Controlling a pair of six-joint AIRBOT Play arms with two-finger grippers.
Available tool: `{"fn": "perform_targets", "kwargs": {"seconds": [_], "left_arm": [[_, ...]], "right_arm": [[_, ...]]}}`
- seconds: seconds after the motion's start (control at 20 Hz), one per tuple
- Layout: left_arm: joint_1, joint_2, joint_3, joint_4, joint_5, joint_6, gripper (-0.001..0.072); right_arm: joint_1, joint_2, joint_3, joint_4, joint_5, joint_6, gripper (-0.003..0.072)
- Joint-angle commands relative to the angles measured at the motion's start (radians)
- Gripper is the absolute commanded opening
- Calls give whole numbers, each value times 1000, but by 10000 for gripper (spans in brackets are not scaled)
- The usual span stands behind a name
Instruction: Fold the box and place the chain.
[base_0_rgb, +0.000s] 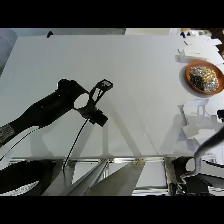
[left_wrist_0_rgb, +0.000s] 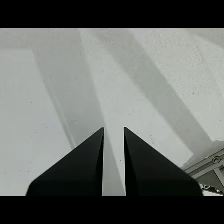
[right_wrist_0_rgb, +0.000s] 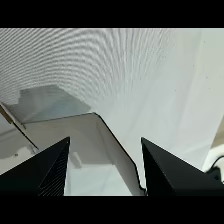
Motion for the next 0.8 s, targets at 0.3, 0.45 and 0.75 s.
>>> {"fn": "perform_targets", "kwargs": {"seconds": [0.3, 0.45, 0.75], "left_arm": [[0, 0, 0, 0, 0, 0, 138], [0, 0, 0, 0, 0, 0, 138], [0, 0, 0, 0, 0, 0, 138]], "right_arm": [[-32, -3, 0, -16, 224, 60, 248], [-62, -2, 0, 23, 246, 57, 17], [19, 60, -1, 372, 232, -75, 14]]}}
